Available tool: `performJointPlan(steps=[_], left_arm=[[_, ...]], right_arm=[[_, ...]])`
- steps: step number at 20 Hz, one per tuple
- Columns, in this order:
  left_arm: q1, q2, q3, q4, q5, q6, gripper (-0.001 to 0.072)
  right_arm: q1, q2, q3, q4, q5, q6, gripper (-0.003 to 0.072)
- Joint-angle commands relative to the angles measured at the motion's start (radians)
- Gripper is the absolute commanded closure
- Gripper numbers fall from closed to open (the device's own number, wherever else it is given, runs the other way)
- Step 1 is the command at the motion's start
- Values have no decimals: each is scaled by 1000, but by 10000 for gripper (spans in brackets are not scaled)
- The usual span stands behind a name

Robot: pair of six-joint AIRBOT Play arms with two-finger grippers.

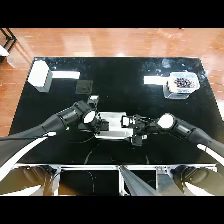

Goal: Fold the box and place the chain.

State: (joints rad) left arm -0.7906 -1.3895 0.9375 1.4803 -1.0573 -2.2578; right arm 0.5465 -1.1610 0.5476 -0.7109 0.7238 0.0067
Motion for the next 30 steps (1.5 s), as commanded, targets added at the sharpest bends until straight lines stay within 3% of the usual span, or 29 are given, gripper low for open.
performJointPlan(steps=[1,13,14,16,17,18,19,21,30], left_arm=[[2,1,1,7,-3,4,691],[0,0,1,79,-18,-27,692],[0,0,1,79,-19,-27,692],[0,0,1,78,-19,-27,692],[0,0,1,78,-19,-27,692],[0,0,1,78,-19,-27,691],[0,0,1,78,-19,-27,691],[0,0,1,78,-19,-27,691],[0,-1,1,78,-18,-27,691]], right_arm=[[-31,72,3,-102,42,54,-19],[-8,18,3,-43,16,4,-8],[4,14,3,-32,0,-2,108],[22,4,3,-23,-44,-3,155],[23,3,3,-21,-49,-2,275],[23,3,3,-19,-50,-2,345],[23,3,3,-19,-48,-2,345],[23,3,3,1,-46,2,450],[23,3,3,114,-44,2,450]])
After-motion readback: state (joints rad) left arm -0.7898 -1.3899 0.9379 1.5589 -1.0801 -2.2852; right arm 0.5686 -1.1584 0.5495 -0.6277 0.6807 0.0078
